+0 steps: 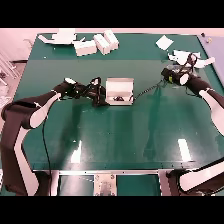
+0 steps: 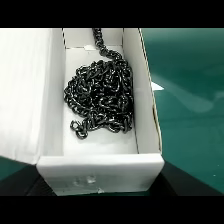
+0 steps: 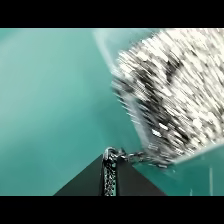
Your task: Fold the box and place the chain.
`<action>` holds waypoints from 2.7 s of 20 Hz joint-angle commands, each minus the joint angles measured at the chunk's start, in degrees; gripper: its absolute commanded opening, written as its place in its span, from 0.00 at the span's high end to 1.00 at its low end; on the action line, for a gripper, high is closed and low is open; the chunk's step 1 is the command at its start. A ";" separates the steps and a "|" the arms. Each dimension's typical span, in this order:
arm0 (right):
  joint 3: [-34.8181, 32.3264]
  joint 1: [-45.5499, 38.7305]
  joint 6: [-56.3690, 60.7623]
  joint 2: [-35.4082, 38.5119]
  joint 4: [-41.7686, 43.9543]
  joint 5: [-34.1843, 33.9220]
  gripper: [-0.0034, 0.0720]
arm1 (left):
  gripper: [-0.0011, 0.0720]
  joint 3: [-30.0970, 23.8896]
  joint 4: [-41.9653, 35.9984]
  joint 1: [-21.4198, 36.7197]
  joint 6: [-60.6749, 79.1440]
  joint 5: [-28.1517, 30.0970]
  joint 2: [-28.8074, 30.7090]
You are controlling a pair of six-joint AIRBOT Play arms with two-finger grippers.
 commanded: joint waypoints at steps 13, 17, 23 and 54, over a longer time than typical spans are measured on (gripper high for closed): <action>0.70 18.56 -18.27 36.20 -1.55 3.48 0.94 | 0.29 0.04 0.02 0.00 0.00 0.17 0.04; 0.70 23.98 -18.78 38.25 -2.16 3.58 0.94 | 0.29 0.04 0.02 0.00 0.00 0.22 0.04; 0.61 31.26 -18.78 38.25 -2.43 3.89 0.94 | 0.29 0.04 0.00 0.00 0.00 0.22 0.04; -20.61 33.35 -15.76 25.62 -3.19 -1.40 0.28 | 0.29 0.04 0.02 0.00 0.00 0.46 0.04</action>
